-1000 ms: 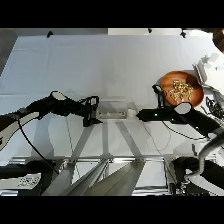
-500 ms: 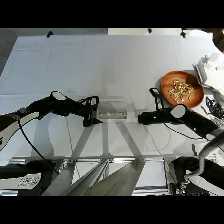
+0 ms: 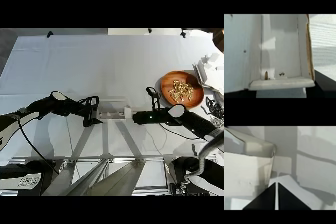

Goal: Fold the box and place the chain.

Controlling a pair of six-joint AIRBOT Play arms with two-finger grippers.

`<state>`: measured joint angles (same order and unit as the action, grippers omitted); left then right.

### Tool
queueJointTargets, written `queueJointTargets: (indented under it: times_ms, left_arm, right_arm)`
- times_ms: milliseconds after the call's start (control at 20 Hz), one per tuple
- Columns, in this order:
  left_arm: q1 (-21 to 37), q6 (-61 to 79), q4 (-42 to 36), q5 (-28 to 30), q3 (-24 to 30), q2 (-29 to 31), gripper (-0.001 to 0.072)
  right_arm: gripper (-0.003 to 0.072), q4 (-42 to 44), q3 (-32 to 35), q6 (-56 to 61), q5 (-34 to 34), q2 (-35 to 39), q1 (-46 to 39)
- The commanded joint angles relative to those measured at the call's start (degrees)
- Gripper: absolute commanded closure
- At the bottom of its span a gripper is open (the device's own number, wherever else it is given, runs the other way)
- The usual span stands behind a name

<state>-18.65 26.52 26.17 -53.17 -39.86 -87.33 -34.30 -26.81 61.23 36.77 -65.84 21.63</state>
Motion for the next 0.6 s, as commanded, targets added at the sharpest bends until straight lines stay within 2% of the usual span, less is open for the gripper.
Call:
queueJointTargets:
  times_ms: [0, 300, 450, 550]
  left_arm:
    - [-0.02, 0.02, 0.02, 0.0, 0.0, 0.02, 0.0496]
    - [-0.02, 0.02, 0.02, -0.02, 0.0, 0.02, 0.0496]
    - [0.0, 0.02, 0.02, 0.0, 0.0, 0.02, 0.0496]
    - [0.0, 0.02, 0.02, 0.0, 0.0, 0.02, 0.0496]
  right_arm:
    - [0.0622, 2.23, -1.84, 0.44, 0.59, 0.0, 0.09]
    - [0.0613, 3.37, -2.34, 2.38, 2.62, 0.0, 0.09]
    - [0.0484, 3.58, -2.34, 2.38, 5.92, 0.0, 0.11]
    - [0.0486, 3.56, -2.34, 2.38, 7.58, 0.0, 0.11]
